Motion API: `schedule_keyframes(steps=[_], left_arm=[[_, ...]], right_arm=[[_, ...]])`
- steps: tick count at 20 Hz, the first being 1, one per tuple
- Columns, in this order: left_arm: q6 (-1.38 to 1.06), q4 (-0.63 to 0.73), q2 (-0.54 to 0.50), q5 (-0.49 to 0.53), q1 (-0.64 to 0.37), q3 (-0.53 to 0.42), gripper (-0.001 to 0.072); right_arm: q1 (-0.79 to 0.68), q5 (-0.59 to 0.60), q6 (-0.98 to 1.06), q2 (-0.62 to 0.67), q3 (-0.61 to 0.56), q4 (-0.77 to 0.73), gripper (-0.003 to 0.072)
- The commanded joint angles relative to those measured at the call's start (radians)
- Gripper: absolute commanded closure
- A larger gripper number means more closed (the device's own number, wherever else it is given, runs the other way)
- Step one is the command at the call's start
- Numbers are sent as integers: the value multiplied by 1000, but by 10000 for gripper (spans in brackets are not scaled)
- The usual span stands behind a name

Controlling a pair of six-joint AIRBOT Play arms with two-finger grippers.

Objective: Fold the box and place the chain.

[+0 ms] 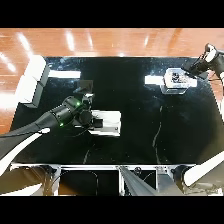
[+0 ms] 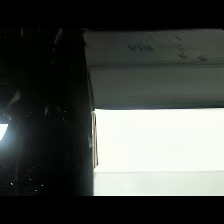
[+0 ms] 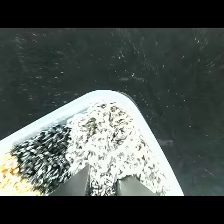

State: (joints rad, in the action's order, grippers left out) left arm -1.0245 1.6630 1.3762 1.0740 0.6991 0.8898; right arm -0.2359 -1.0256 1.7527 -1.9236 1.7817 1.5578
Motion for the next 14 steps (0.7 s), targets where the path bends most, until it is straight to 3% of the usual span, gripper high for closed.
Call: schedule_keyframes(steps=[1,9,14], left_arm=[[0,2,0,-1,1,0,678],[-1,-1,0,5,1,0,678],[-1,-2,0,3,1,0,679]], right_arm=[[1,-19,-35,64,1,2,652],[1,-2,-76,340,1,2,652],[3,13,-129,514,86,-63,652]])
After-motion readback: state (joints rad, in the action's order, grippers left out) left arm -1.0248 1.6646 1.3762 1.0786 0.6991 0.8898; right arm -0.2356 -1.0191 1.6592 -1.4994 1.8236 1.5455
